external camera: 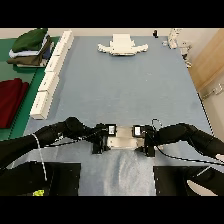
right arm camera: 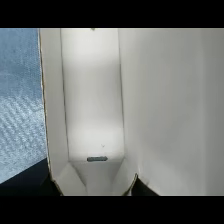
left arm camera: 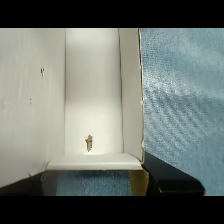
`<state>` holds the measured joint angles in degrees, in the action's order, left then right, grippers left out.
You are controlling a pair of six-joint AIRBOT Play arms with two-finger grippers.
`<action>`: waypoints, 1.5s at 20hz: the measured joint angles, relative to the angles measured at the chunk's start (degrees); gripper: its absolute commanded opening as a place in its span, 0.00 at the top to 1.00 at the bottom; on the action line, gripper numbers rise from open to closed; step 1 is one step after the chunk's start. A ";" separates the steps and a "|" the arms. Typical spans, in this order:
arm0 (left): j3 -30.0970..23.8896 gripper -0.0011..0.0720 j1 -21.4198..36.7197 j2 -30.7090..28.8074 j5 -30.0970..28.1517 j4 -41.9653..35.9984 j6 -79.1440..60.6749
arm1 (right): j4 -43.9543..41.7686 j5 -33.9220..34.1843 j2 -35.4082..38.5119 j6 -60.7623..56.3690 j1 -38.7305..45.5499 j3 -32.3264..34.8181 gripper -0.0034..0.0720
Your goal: Fold the box.
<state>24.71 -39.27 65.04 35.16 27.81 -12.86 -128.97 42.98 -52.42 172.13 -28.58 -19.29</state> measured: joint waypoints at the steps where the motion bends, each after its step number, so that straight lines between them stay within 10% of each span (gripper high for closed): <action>1: 0.00 0.29 -0.02 0.00 0.00 0.00 0.02 | 0.00 0.00 0.00 0.00 0.00 0.00 0.32; 7: 0.00 0.29 0.00 0.00 -0.04 0.02 0.04 | 0.00 -0.04 0.00 0.00 0.00 0.00 0.31; 9: 0.00 0.29 0.00 0.00 -0.04 0.02 0.04 | -0.02 -0.13 0.00 -0.04 0.00 0.00 0.00; 16: 0.00 0.29 -0.02 0.00 0.04 0.02 0.07 | 5.75 1.77 3.74 -5.40 0.00 -0.42 0.01; 22: 0.00 0.29 -0.02 0.00 -0.02 0.07 0.07 | 25.83 17.51 14.93 -34.36 0.00 -5.88 0.03; 25: 0.00 0.29 -0.02 0.00 -0.07 0.04 0.07 | 24.33 23.56 18.32 -54.69 0.00 -8.35 0.41; 30: 0.00 0.29 -0.02 0.00 -0.09 0.04 0.07 | 6.40 15.67 15.50 -75.08 -1.55 -8.17 0.70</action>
<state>24.71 -39.29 65.04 35.07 27.86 -12.80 -122.56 58.65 -36.93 97.06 -30.13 -27.46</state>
